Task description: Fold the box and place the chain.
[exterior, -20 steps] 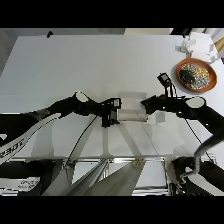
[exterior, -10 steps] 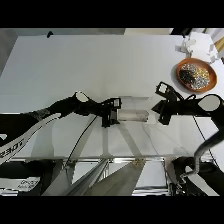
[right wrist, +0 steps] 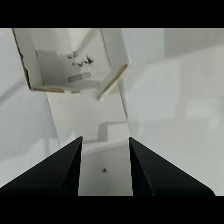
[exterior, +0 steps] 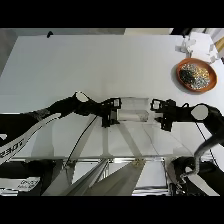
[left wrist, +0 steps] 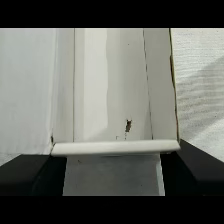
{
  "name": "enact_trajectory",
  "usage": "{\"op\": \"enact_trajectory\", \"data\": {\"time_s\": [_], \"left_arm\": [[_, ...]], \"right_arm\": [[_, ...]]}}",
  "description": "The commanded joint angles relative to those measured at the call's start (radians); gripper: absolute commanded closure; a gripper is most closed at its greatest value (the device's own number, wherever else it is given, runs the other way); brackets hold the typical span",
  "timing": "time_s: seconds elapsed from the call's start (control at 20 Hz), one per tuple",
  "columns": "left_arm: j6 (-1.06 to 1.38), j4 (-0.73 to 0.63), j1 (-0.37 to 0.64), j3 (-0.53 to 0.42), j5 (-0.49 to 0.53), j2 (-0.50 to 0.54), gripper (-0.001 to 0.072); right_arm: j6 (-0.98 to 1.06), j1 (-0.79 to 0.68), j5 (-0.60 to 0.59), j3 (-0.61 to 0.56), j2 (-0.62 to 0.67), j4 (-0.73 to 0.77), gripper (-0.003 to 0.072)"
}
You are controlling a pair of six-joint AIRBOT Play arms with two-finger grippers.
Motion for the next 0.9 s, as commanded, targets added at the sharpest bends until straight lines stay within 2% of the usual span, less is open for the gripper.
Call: {"op": "enact_trajectory", "data": {"time_s": [0.0, 0.05, 0.15, 0.2, 0.5, 0.85], "left_arm": [[0.0, 0.0, 0.001, 0.0, 0.0, 0.0, 0.0576], [0.0, 0.0, 0.001, 0.0, 0.0, 0.0, 0.0576], [0.0, 0.0, 0.001, 0.0, 0.0, 0.0, 0.0576], [0.0, 0.0, 0.001, 0.0, 0.0, 0.0, 0.0576], [0.0, 0.0, 0.001, 0.0, 0.0, 0.0, 0.0576], [0.0, 0.0, 0.001, 0.0, 0.0, 0.0, 0.0576]], "right_arm": [[-0.191, 0.031, -0.035, -0.022, -0.004, 0.13, 0.0394], [-0.223, 0.035, -0.036, -0.022, -0.012, 0.171, 0.0397], [-0.26, 0.038, -0.037, -0.022, -0.04, 0.219, 0.0487], [-0.26, 0.038, -0.037, -0.022, -0.053, 0.219, 0.0499], [-0.26, 0.038, -0.037, -0.022, -0.087, 0.22, 0.0499], [-0.338, 0.038, -0.054, -0.022, -0.088, 0.353, 0.051]]}}
